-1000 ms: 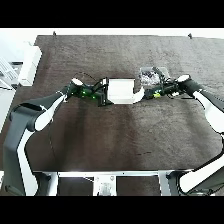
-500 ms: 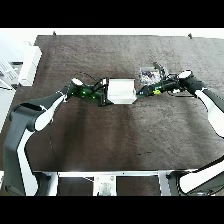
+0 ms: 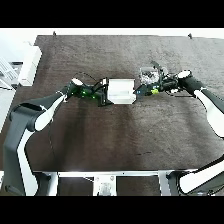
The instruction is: Fold the box and place the chain.
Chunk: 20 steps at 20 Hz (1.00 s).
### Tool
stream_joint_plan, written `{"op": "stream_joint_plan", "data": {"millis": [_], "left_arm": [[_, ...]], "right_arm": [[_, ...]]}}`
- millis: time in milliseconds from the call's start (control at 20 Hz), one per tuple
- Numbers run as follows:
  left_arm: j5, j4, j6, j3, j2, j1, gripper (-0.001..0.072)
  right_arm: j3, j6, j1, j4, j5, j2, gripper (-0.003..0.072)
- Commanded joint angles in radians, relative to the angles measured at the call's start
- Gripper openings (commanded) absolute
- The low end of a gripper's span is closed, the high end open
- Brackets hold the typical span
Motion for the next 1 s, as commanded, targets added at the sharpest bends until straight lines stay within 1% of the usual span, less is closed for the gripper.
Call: {"op": "stream_joint_plan", "data": {"millis": [0, 550, 800, 950], "left_arm": [[0.0, 0.0, 0.0, 0.0, 0.0, 0.0, 0.0527], [0.0, 0.0, 0.0, 0.0, 0.0, 0.0, 0.0527], [0.0, 0.0, 0.0, 0.0, 0.0, 0.0, 0.0527], [-0.001, 0.0, 0.0, 0.0, 0.0, 0.0, 0.0527]], "right_arm": [[0.001, 0.0, 0.016, 0.006, 0.001, -0.001, 0.0453], [0.009, 0.067, 0.045, -0.007, 0.005, 0.001, 0.0453], [0.094, 0.254, 0.105, -0.265, 0.003, 0.001, 0.0453], [0.148, 0.336, 0.127, -0.311, 0.0, 0.001, 0.0452]]}}
